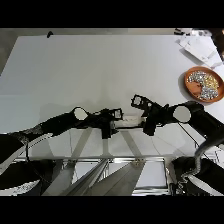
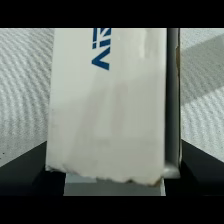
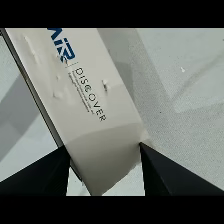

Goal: Fold the box and place the chain.

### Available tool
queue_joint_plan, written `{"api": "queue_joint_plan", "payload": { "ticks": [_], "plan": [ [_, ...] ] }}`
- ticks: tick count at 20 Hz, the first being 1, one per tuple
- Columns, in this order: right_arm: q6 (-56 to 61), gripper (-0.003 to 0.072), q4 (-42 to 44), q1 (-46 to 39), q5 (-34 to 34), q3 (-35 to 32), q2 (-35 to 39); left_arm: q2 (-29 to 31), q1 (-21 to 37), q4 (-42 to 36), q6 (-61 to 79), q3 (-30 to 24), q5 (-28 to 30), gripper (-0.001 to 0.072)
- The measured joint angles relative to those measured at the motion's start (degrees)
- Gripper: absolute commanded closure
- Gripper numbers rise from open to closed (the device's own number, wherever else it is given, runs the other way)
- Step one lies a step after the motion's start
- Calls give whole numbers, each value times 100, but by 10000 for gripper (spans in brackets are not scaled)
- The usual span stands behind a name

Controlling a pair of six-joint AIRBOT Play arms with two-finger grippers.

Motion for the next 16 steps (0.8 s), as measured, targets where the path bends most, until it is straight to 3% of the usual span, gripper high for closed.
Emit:
{"api": "queue_joint_plan", "payload": {
  "ticks": [16],
  "plan": [
    [387, 269, -120, 2, -284, -114, 0, 0, 2, -2, -2, 0, 0, 317]
  ]
}}
